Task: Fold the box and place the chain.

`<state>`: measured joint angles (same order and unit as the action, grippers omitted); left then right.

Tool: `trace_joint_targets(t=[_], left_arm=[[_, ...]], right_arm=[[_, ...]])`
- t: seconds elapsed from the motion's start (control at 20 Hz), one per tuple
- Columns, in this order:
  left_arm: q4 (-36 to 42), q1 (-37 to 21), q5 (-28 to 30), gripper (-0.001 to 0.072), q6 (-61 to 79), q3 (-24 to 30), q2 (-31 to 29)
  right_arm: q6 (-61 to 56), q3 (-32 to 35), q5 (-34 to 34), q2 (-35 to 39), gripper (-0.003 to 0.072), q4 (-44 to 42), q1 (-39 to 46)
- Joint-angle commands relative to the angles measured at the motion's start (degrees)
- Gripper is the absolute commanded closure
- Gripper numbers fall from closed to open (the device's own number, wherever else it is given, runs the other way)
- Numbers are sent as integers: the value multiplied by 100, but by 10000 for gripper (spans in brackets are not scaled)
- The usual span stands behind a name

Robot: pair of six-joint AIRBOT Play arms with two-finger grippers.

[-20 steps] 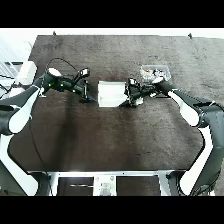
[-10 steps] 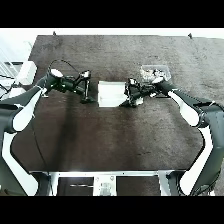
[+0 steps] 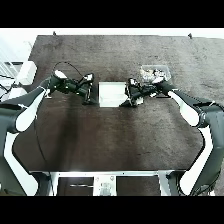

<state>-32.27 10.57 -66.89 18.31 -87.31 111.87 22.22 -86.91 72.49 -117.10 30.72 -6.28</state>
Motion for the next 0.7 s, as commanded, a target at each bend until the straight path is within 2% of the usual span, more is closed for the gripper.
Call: trace_joint_targets(t=[0.0, 0.15, 0.45, 0.65], left_arm=[[-87, 61, 129, -11, 15, 0, 4], [-295, 61, 129, -11, -122, 0, 4], [-153, 63, -44, -11, -129, 0, 192], [225, 63, -4, -11, 258, -2, 308]], right_arm=[[-11, 0, 0, 2, 324, -11, -7], [-11, 0, 0, 2, 324, -11, -7], [-13, 0, 0, 2, 324, -11, -7], [-11, 0, 0, 2, 324, -11, -7]])
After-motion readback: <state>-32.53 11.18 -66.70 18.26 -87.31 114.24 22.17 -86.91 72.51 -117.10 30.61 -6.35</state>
